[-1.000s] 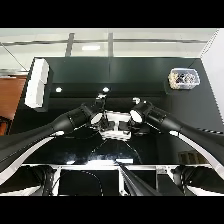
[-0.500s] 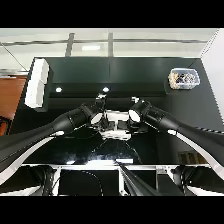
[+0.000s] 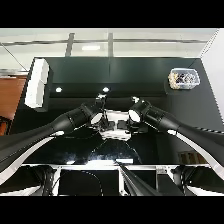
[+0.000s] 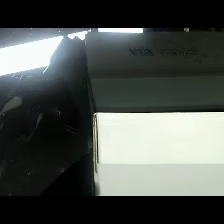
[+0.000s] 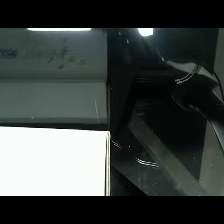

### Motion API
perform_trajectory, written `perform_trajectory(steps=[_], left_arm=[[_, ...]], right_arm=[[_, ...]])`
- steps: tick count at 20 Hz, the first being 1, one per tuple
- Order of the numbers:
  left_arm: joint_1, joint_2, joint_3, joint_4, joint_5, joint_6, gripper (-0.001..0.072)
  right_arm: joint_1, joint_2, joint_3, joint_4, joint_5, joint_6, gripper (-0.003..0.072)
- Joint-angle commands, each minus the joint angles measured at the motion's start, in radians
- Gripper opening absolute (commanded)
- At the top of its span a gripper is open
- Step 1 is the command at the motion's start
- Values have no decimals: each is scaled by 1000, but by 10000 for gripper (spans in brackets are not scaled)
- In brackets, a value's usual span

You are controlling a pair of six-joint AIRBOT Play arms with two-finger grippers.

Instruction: Fold the box and place the chain.

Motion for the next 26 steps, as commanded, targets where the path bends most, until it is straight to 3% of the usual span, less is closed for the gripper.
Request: perform_trajectory(steps=[1,2,3,4,5,9,14,18,20,22,26], left_arm=[[1,0,0,-1,-1,-1,26],[1,0,0,-1,-1,0,26],[1,0,0,-1,-1,-1,26],[1,0,0,-1,-1,-1,26],[1,0,0,-1,-2,0,26],[1,0,0,0,-2,0,26],[1,0,0,0,1,0,26],[1,0,0,0,1,0,26],[1,0,0,0,3,0,26],[1,0,0,0,3,0,26],[1,0,0,3,-8,0,26]], right_arm=[[3,0,1,0,-9,1,12],[2,0,1,-2,-9,0,24],[2,1,1,-3,-8,-1,192],[2,2,1,-3,-8,-2,302],[2,6,1,-3,-6,-7,327],[-6,83,2,-6,-11,-117,328],[-30,353,1,-75,74,-242,327],[-80,544,-8,-640,326,-251,325],[-172,569,-48,-820,350,-251,325],[-312,568,-129,-809,221,-246,325],[-558,552,-315,-723,-189,-117,325]])
